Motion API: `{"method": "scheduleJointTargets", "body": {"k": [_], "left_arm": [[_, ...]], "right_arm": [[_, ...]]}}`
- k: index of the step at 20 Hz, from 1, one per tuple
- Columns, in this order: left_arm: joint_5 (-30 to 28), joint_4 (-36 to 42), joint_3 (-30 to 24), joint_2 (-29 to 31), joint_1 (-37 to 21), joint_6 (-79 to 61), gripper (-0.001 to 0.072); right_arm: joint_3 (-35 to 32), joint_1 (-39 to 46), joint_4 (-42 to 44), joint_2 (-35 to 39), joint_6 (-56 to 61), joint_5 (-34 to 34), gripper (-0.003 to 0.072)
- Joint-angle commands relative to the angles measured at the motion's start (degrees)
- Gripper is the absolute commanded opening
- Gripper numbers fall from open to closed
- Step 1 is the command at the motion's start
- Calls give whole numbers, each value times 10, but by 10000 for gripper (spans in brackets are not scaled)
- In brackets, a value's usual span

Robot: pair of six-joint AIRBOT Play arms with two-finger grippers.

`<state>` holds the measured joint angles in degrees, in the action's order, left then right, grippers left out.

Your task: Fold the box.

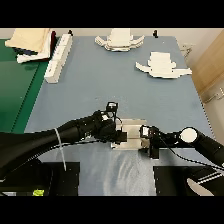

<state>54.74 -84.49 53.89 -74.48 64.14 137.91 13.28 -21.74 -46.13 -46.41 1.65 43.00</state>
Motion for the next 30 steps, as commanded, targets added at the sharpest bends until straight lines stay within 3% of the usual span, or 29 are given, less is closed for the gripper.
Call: {"method": "scheduleJointTargets", "body": {"k": [1, 8, 9, 14, 16, 23, 24, 25, 26, 30], "left_arm": [[40, -24, 40, -41, 16, 37, 358], [59, -49, 49, -57, 34, 112, 355], [58, -52, 49, -57, 34, 122, 297], [64, -58, 51, -68, 34, 148, 289], [67, -65, 54, -75, 37, 149, 17], [85, -77, 61, -75, 41, 170, 19], [85, -77, 66, -75, 41, 163, 105], [86, -77, 73, -75, 41, 160, 440], [89, -77, 79, -75, 41, 160, 551], [120, -77, 112, -75, 40, 142, 550]], "right_arm": [[0, 0, 0, 0, 0, 0, 514], [0, 0, 0, 0, 0, 0, 514], [0, 0, 0, 0, 0, 0, 514], [0, 0, 0, 0, 0, 0, 514], [0, 0, 0, 0, 0, 0, 514], [0, 0, 0, 0, 0, 0, 514], [0, 0, 0, 0, 0, 0, 514], [0, 0, 0, 0, 0, 0, 514], [0, 0, 0, 0, 0, 0, 514], [0, 0, 0, 0, 0, 0, 514]]}}
